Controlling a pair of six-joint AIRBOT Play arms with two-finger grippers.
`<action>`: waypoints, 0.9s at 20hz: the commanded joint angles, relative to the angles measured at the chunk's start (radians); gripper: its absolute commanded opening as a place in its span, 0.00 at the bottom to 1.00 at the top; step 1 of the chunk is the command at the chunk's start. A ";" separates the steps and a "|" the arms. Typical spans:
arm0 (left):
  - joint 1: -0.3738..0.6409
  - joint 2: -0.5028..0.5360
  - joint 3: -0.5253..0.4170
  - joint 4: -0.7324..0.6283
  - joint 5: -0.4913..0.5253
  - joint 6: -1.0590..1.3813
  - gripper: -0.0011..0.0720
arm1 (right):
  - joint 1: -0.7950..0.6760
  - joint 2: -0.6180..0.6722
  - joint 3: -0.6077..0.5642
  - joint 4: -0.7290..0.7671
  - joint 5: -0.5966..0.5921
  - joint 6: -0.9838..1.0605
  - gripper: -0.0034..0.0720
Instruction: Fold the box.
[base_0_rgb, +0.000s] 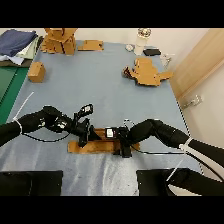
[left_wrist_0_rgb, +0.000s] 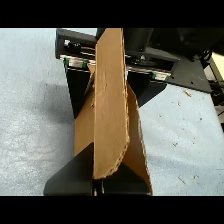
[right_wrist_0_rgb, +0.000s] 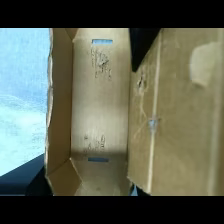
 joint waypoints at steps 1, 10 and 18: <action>0.000 0.000 0.000 0.000 0.000 0.000 0.03 | 0.000 -0.013 -0.001 0.009 0.003 -0.010 0.88; 0.000 0.000 0.000 0.000 0.000 0.000 0.03 | 0.000 -0.029 -0.001 0.008 -0.005 -0.010 0.64; 0.000 0.000 0.000 0.000 0.000 0.000 0.03 | 0.001 -0.029 0.000 0.009 -0.012 -0.010 0.64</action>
